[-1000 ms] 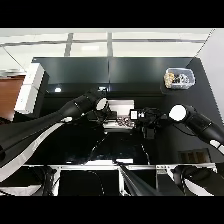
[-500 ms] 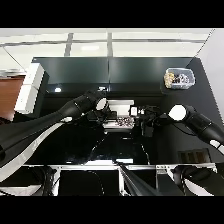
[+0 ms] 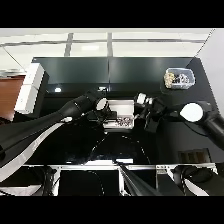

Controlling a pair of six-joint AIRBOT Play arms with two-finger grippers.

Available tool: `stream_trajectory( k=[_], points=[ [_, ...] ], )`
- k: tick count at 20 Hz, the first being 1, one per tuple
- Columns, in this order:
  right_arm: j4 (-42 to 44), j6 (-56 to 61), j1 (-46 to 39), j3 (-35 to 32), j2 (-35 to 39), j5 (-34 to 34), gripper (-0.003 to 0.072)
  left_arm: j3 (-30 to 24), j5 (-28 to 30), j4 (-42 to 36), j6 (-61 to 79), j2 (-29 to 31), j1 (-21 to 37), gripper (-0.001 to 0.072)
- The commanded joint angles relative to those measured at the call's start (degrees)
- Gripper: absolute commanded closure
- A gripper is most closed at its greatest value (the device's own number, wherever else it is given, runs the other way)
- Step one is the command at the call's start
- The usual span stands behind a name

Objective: Fold the box and place the chain.

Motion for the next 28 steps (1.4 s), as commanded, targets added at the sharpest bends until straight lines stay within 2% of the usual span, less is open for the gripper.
stream_trajectory(
  k=[1, 3, 4, 5, 6, 9, 11, 13, 15, 20, 24, 25, 26, 27, 28],
  points=[
    [7.0, 13.5, 0.0, 2.7, 1.7, -4.7, 0.0659, 0.0, 0.2, 0.0, 0.0, 0.0, 0.0, 0.0676],
    [16.3, 13.9, 0.0, 2.7, -1.9, -5.6, 0.0657, 0.0, 0.2, 0.0, 0.0, 0.0, 0.0, 0.0676],
    [17.1, 14.2, 0.0, 2.7, -3.6, -5.1, 0.0623, 0.0, 0.2, 0.0, 0.0, 0.0, 0.0, 0.0676],
    [16.3, 15.0, 0.0, 2.7, -4.9, -5.0, 0.0427, 0.0, 0.2, 0.0, 0.0, 0.0, 0.0, 0.0676],
    [14.1, 15.6, -0.2, 2.7, -5.0, -4.8, 0.0403, 0.0, 0.2, 0.0, 0.0, 0.0, 0.0, 0.0676],
    [1.2, 22.5, -4.6, 4.3, -2.2, 0.8, 0.0403, 0.0, 0.2, 0.0, 0.0, 0.0, 0.0, 0.0676],
    [-4.4, 26.1, -9.5, 4.4, 1.4, 6.4, 0.0404, 0.0, 0.2, 0.1, 0.0, 0.0, 0.0, 0.0676],
    [-3.7, 27.0, -13.3, 4.4, 3.2, 13.5, 0.0404, 0.0, 0.2, 0.0, 0.0, 0.0, 0.0, 0.0676],
    [-2.2, 26.9, -14.3, 4.2, 3.3, 17.5, 0.0404, 0.0, 0.2, -0.7, 0.0, 0.0, 0.0, 0.0676],
    [1.7, 26.9, -14.2, 3.9, 3.3, 16.9, 0.0404, 0.1, 0.0, -1.1, 0.4, 0.0, 0.0, 0.0676],
    [1.6, 26.2, -14.2, 3.7, 3.3, 16.7, 0.0404, 2.1, -2.1, -1.0, 0.0, 0.0, 0.4, 0.067],
    [1.4, 26.1, -14.2, 3.7, 3.3, 16.5, 0.0404, 2.8, -2.5, -1.0, 0.0, 0.0, 0.4, 0.0523],
    [1.2, 26.0, -14.2, 3.7, 3.3, 16.2, 0.0404, 3.5, -3.1, -0.8, -0.1, 0.0, 0.4, 0.0315],
    [1.1, 26.0, -14.2, 3.7, 3.3, 15.8, 0.0404, 4.4, -4.3, -0.5, 0.0, 0.2, 0.4, 0.0266],
    [1.0, 26.0, -14.2, 3.7, 3.3, 15.5, 0.0404, 5.1, -5.6, 0.7, 0.4, 0.7, 0.3, 0.0266]
  ],
)
